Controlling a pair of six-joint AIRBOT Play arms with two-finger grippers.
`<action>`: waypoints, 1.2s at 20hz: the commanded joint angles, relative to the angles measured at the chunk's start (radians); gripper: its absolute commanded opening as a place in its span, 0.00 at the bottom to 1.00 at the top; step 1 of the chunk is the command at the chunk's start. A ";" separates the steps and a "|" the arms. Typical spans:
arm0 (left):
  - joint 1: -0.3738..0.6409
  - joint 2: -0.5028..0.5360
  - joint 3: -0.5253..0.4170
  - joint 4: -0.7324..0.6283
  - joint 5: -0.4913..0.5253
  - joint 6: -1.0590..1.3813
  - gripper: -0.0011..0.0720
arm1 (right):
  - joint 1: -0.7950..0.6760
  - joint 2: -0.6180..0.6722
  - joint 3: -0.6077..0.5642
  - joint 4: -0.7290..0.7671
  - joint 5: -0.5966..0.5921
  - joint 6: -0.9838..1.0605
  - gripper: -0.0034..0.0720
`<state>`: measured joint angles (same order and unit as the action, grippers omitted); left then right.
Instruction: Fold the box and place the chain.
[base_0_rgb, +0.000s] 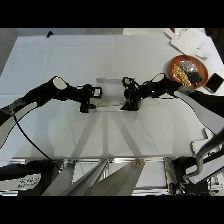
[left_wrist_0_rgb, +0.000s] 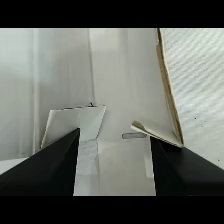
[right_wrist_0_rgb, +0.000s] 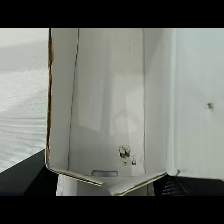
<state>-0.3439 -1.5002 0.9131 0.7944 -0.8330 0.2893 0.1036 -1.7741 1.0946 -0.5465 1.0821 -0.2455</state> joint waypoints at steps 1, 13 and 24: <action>0.000 -0.002 0.000 -0.002 0.007 -0.002 0.73 | 0.001 0.000 0.000 0.001 0.000 0.002 0.75; 0.000 -0.002 0.000 -0.099 0.006 -0.002 0.32 | 0.001 0.000 0.000 0.001 0.000 0.002 0.75; 0.000 -0.002 0.000 -0.099 0.006 -0.002 0.68 | 0.001 0.000 0.000 0.001 0.000 0.002 0.75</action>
<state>-0.3447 -1.5021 0.9131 0.6952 -0.8291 0.2867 0.1051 -1.7741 1.0946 -0.5453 1.0794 -0.2440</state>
